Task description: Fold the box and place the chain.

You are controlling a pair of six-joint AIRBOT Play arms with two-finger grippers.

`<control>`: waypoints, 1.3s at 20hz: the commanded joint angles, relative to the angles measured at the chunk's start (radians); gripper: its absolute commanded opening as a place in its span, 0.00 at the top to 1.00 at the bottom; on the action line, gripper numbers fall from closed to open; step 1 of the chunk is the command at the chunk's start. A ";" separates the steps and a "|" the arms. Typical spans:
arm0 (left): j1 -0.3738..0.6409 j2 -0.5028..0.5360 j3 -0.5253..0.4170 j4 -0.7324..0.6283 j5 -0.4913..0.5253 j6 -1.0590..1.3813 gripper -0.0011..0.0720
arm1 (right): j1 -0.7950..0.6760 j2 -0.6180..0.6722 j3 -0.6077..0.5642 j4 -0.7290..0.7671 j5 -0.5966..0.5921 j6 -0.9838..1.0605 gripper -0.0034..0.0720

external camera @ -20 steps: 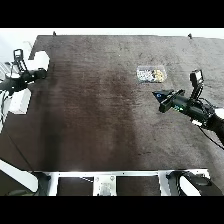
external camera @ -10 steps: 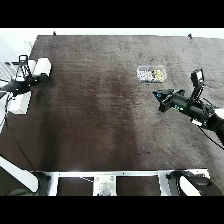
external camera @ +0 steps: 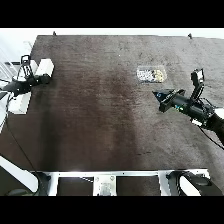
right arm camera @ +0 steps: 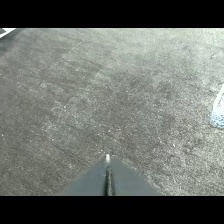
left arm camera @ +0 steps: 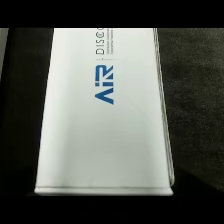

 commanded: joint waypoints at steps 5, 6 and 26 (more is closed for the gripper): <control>-0.002 0.003 0.001 0.000 -0.050 0.003 0.11 | 0.001 0.000 0.000 0.000 0.004 0.008 0.78; -0.002 0.003 0.000 0.001 -0.064 0.002 0.02 | 0.001 0.000 0.000 0.000 0.004 0.008 0.78; -0.018 0.393 -0.016 0.045 -0.158 0.104 0.96 | 0.000 0.000 0.000 0.000 -0.046 0.007 0.94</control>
